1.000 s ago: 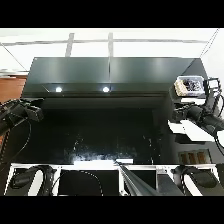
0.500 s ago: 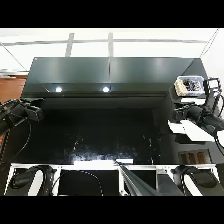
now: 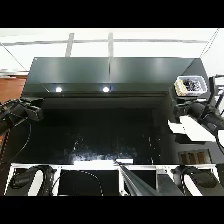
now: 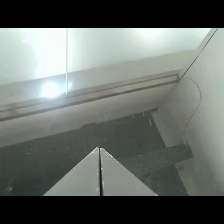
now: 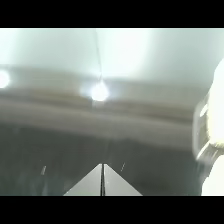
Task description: Fold the box and place the chain.
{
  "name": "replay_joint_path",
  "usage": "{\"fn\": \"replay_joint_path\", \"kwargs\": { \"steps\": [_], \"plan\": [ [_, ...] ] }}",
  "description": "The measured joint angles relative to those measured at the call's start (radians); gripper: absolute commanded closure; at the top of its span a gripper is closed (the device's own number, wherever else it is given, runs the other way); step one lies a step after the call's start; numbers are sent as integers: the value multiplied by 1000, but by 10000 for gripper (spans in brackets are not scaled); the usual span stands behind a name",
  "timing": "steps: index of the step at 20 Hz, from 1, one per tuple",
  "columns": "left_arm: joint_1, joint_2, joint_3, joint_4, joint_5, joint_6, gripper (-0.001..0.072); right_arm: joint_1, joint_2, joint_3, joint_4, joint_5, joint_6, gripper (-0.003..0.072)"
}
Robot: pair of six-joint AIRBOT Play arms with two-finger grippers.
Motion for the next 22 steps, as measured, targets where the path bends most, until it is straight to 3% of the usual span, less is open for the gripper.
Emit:
{"fn": "replay_joint_path", "kwargs": {
  "steps": [4, 7, 8, 9, 10, 14, 22],
  "plan": [
    [0, 0, 0, -3, 24, 0, 680, -231, -80, 55, -94, -78, 161, 674],
    [0, -5, 0, -3, 39, 0, 673, -509, -231, 168, -133, 47, 200, 669],
    [0, -11, 0, -4, 42, 0, 514, -605, -296, 218, -143, 117, 198, 463],
    [-1, -18, 0, -5, 43, 0, 138, -695, -365, 268, -153, 195, 196, 24],
    [-3, -26, 0, -5, 45, 0, -7, -772, -425, 312, -161, 266, 193, -34],
    [-31, -67, 0, -4, 48, -3, -7, -973, -643, 478, -159, 487, 101, -34],
    [-93, -148, 0, 2, 52, 0, -6, -1049, -946, 714, -131, 725, -219, -34]
  ]
}}
